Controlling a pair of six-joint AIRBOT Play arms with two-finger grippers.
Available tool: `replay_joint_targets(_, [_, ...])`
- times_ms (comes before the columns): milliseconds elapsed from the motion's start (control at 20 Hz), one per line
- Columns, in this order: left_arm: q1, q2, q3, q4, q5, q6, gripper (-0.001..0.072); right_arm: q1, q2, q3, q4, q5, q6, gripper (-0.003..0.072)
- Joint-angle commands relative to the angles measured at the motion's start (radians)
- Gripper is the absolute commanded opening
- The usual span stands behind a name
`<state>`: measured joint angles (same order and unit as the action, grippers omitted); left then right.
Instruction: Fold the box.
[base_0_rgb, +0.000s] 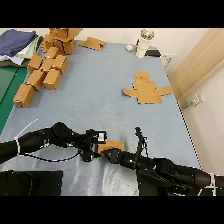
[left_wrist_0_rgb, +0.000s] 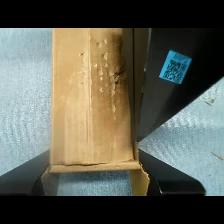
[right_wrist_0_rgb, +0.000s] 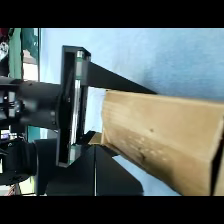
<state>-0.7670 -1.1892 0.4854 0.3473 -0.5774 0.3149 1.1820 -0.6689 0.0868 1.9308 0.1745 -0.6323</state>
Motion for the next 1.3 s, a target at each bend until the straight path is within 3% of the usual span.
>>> replay_joint_targets(0, [0.0, 0.0, 0.001, 0.001, 0.001, 0.001, 0.031, -0.011, 0.053, 0.014, -0.008, -0.069, -0.029, 0.0001])
replay_joint_targets(200, [0.0, 0.0, 0.001, 0.001, 0.001, 0.001, 0.031, -0.071, 0.119, 0.014, -0.063, -0.194, -0.035, 0.0002])
replay_joint_targets(350, [0.0, 0.0, 0.001, 0.001, 0.001, 0.001, 0.0311, -0.133, 0.188, 0.041, -0.216, -0.352, -0.035, 0.0002])
replay_joint_targets(600, [0.0, 0.0, 0.001, 0.001, 0.001, 0.001, 0.031, -0.204, 0.253, 0.292, -0.575, -0.998, -0.034, 0.0002])
replay_joint_targets(700, [0.0, 0.0, 0.001, 0.001, 0.001, 0.001, 0.031, -0.238, 0.245, 0.38, -0.644, -1.188, -0.034, 0.0002])
replay_joint_targets(850, [0.0, 0.0, 0.001, 0.001, 0.001, 0.001, 0.031, -0.305, 0.217, 0.427, -0.631, -1.254, -0.035, 0.0002])
replay_joint_targets(1250, [0.0, 0.0, 0.001, 0.0, 0.001, 0.001, 0.0311, -0.314, 0.143, 0.427, -0.228, -1.237, -0.258, 0.0002])
